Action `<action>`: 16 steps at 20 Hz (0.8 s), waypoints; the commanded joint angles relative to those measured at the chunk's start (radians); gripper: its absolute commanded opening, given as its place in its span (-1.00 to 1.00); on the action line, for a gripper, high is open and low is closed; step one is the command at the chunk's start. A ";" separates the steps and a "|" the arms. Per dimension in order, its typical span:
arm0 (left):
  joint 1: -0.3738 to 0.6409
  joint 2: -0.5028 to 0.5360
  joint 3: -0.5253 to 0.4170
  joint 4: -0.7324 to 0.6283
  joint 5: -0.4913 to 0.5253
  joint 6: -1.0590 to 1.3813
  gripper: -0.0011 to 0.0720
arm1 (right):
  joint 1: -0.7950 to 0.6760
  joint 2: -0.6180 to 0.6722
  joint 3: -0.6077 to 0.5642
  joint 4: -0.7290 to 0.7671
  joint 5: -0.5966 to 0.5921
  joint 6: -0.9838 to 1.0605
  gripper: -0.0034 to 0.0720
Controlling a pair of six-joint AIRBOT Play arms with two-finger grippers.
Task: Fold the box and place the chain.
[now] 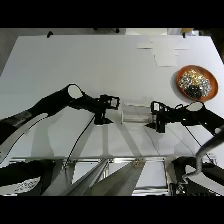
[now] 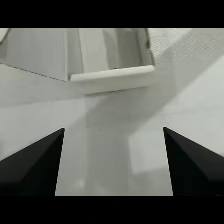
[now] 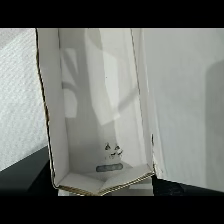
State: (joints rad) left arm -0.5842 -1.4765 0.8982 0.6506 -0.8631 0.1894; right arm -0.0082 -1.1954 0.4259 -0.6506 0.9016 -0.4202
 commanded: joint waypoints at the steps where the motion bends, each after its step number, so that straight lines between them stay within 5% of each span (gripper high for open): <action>1: -0.008 -0.056 -0.011 -0.101 0.072 0.078 0.96 | 0.000 0.001 0.000 0.000 0.000 0.000 0.19; 9: -0.037 -0.123 -0.011 -0.254 0.040 0.223 0.96 | 0.000 0.001 0.000 0.000 0.000 0.000 0.19; 16: -0.063 -0.143 -0.011 -0.254 0.043 0.223 0.96 | 0.000 0.001 0.000 0.000 0.000 0.000 0.19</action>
State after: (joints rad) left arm -0.6376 -1.6127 0.8879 0.4068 -0.8192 0.4046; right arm -0.0082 -1.1954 0.4259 -0.6510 0.9028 -0.4210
